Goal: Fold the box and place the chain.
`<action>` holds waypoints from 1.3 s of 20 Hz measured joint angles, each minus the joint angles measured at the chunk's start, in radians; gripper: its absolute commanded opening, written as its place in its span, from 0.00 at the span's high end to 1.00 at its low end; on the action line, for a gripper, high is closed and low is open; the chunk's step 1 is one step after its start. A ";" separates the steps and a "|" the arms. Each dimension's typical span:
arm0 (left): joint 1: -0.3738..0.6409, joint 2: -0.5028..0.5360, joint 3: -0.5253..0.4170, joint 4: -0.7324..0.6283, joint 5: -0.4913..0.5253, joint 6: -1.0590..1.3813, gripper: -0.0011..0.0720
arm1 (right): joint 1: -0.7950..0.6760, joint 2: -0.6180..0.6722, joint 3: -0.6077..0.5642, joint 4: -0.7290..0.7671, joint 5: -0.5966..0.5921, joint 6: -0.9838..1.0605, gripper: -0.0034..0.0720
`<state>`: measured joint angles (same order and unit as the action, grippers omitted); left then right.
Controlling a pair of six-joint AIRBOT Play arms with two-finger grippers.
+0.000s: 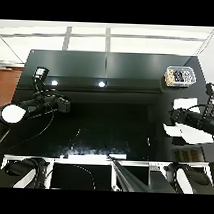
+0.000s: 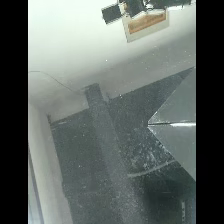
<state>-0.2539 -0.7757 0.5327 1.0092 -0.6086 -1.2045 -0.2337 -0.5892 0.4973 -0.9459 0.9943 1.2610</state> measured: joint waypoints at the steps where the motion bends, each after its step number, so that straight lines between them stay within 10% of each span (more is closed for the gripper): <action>1: 0.000 0.000 0.000 0.000 0.000 0.000 0.95 | 0.000 0.000 0.000 0.000 0.000 0.000 0.93; 19: 0.000 0.000 0.000 -0.001 0.017 0.000 0.95 | 0.000 0.000 0.000 0.023 -0.174 0.000 0.84; 20: 0.000 -0.003 0.000 -0.006 0.035 0.000 0.90 | 0.000 0.000 0.000 0.034 -0.199 0.000 0.20; 21: 0.000 -0.006 0.000 -0.014 0.059 0.000 0.50 | 0.000 -0.001 0.000 0.040 -0.231 0.000 0.00; 22: 0.000 -0.013 0.000 -0.024 0.090 0.000 0.03 | 0.000 -0.005 0.000 0.041 -0.265 0.000 0.00; 26: 0.000 -0.046 0.000 -0.061 0.205 -0.008 0.02 | -0.016 -0.084 0.033 0.008 -0.422 -0.002 0.00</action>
